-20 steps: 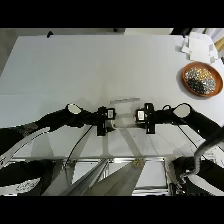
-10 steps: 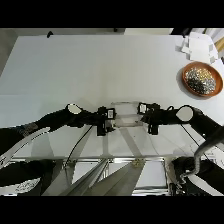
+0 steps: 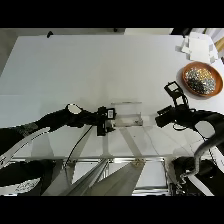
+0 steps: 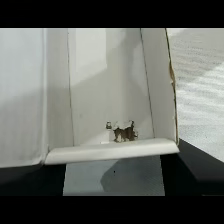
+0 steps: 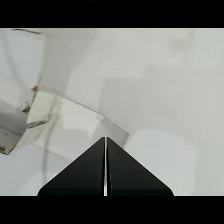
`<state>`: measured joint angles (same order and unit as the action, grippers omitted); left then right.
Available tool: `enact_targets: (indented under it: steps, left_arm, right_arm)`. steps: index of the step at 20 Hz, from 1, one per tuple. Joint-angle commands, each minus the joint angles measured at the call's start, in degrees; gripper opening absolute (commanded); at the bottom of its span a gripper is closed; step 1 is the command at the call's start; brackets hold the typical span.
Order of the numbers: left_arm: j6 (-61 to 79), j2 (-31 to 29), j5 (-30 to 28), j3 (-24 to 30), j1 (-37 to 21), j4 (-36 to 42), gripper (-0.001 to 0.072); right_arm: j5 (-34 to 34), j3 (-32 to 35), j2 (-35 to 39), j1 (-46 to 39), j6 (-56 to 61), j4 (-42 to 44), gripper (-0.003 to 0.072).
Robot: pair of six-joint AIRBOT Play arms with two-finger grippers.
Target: Fold the box and place the chain.
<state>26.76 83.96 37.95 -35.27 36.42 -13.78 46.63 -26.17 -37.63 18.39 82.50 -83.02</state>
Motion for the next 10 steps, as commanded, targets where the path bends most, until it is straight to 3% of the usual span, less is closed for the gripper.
enact_targets:
  steps: [1,5,10]
  left_arm:
    - [0.02,0.00,0.00,-0.04,-0.02,-0.02,0.0069]
    - [0.02,0.00,0.00,-0.04,-0.02,-0.02,0.0069]
    - [0.02,0.00,0.00,-0.04,-0.02,-0.02,0.0069]
  right_arm:
    - [4.37,-0.02,0.70,-1.97,13.73,-8.44,0.0021]
    - [6.69,0.00,-3.37,-15.54,11.17,-5.53,0.0021]
    - [6.64,0.00,-11.91,-21.97,-10.12,19.58,0.0021]
